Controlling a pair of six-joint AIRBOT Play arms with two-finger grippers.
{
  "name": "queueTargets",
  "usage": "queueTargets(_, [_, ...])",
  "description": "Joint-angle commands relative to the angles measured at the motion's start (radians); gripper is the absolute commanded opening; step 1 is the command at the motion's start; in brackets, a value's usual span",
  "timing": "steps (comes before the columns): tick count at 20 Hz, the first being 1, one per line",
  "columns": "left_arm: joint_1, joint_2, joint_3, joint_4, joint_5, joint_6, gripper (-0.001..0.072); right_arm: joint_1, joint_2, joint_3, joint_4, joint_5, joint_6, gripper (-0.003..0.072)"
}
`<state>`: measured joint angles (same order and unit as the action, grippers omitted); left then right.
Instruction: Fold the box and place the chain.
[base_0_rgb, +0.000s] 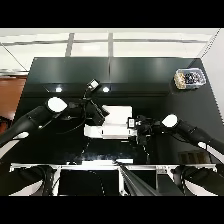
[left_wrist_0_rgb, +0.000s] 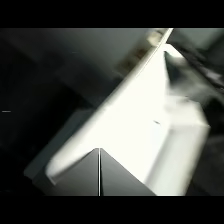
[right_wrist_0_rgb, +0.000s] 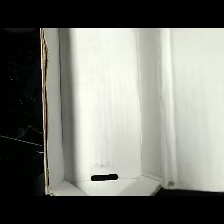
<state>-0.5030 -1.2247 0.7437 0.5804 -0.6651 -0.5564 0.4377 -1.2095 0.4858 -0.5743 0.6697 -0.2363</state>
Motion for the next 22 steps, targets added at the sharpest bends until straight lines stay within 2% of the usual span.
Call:
queueTargets(1, [0.002, -0.089, 0.011, 0.074, 0.01, 0.009, 0.0033, 0.001, -0.001, -0.001, 0.0, 0.0, 0.0, 0.0196])
queueTargets(4, [0.002, -0.138, 0.016, 0.079, -0.051, 0.009, 0.0033, 0.001, -0.001, -0.001, 0.001, -0.001, 0.0, 0.0196])
queueTargets(9, [0.004, -0.151, 0.034, 0.1, -0.055, 0.01, 0.0033, 0.001, -0.001, -0.001, 0.001, -0.001, 0.0, 0.0196])
queueTargets(10, [0.005, -0.151, 0.046, 0.107, -0.075, 0.011, 0.0034, 0.001, -0.001, -0.001, 0.001, -0.001, 0.0, 0.0196])
queueTargets(12, [0.016, -0.14, 0.099, 0.211, -0.174, 0.003, 0.0032, 0.001, -0.001, -0.001, 0.001, -0.001, 0.0, 0.0196])
queueTargets(15, [0.066, -0.027, 0.101, 0.322, -0.219, -0.144, 0.0032, 0.001, -0.001, -0.001, 0.001, -0.001, 0.0, 0.0197])
queueTargets(17, [0.114, 0.087, 0.031, 0.334, -0.235, -0.151, 0.0032, 0.001, -0.001, -0.001, 0.001, -0.001, 0.0, 0.0196])
queueTargets(19, [0.175, 0.204, -0.072, 0.264, -0.235, -0.104, 0.0033, 0.001, -0.001, -0.001, 0.001, -0.001, 0.0, 0.0196])
queueTargets(21, [0.21, 0.283, -0.164, 0.145, -0.235, 0.041, 0.0034, 0.001, -0.001, -0.001, 0.001, -0.002, 0.001, 0.0197])
queueTargets(22, [0.206, 0.295, -0.191, 0.122, -0.234, 0.099, 0.0089, 0.001, -0.001, -0.001, 0.001, -0.004, 0.003, 0.0196])
